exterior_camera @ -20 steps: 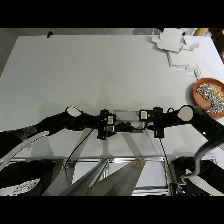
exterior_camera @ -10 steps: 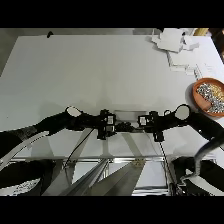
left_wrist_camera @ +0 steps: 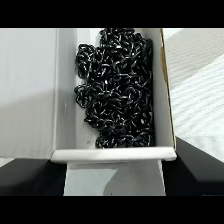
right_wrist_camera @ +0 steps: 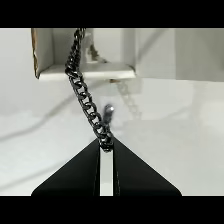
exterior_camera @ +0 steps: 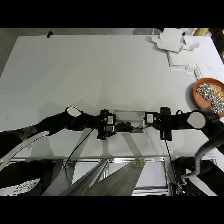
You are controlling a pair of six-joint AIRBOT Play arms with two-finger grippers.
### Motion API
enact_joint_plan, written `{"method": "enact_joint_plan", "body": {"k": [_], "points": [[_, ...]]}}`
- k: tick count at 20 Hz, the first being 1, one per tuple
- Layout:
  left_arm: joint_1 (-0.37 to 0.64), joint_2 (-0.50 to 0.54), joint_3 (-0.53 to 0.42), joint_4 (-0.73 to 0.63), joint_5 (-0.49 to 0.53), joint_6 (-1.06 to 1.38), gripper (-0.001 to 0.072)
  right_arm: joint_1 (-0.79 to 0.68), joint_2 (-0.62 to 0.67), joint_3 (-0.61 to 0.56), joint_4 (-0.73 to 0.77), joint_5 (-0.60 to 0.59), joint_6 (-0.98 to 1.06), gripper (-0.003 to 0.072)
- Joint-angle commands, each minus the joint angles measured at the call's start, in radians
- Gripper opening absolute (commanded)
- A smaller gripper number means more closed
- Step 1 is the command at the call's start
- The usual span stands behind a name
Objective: Fold the box and place the chain.
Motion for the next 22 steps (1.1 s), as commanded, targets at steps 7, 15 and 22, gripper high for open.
{"method": "enact_joint_plan", "body": {"k": [7,15,22], "points": [[0.001,0.0,0.001,0.0,0.0,0.0,0.0276,0.0,0.106,0.0,0.68,-0.102,0.06,0.0021],[0.001,0.0,0.001,0.0,0.0,0.0,0.0276,0.04,-0.087,0.034,0.436,-0.032,0.068,0.0306],[0.001,0.0,0.001,0.0,0.0,0.0,0.0276,0.142,-0.252,0.496,0.206,0.199,0.221,0.0149]]}}
